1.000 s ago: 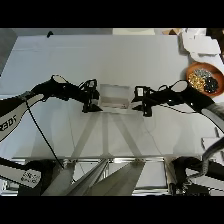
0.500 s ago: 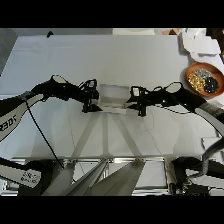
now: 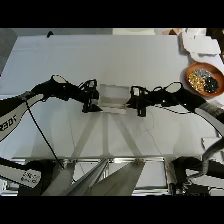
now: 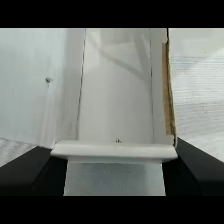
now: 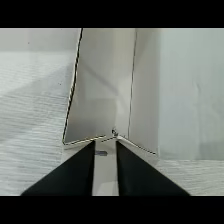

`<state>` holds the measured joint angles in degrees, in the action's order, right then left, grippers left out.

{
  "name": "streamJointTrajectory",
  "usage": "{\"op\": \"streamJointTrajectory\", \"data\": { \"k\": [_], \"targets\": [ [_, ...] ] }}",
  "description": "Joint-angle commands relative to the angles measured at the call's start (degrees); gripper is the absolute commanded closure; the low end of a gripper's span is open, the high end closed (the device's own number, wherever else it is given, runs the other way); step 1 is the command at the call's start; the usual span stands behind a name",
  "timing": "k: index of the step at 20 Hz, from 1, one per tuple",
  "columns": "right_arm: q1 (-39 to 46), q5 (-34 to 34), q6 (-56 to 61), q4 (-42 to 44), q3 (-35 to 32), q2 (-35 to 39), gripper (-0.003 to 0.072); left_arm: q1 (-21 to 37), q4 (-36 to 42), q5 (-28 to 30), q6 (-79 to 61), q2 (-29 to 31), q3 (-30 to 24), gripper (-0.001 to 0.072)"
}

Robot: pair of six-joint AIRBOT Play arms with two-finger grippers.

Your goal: Fold the box and place the chain.

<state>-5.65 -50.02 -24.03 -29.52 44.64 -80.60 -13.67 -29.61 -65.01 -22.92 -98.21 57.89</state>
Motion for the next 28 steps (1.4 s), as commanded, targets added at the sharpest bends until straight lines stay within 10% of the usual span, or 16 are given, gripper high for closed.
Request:
{"op": "streamJointTrajectory", "data": {
  "k": [1, 13, 19, 28],
  "targets": [
    [-0.07, -0.04, 0.22, 0.11, -0.02, -0.20, 0.0426, 0.00, 0.00, 0.07, 0.00, -0.04, 0.00, 0.0365],
    [-0.90, 0.22, 9.18, 0.92, -0.02, -1.27, 0.0257, 0.00, 0.00, 0.07, 0.00, -0.04, 0.00, 0.0365],
    [-0.90, -0.35, 9.18, 0.72, -0.02, -1.11, 0.0651, 0.00, 0.02, 0.07, 0.00, -0.04, 0.00, 0.0365],
    [1.14, 3.13, 32.26, -11.58, -0.02, 12.63, 0.0675, 0.00, 0.02, 0.04, 0.00, -0.04, 0.00, 0.0365]
  ]
}}
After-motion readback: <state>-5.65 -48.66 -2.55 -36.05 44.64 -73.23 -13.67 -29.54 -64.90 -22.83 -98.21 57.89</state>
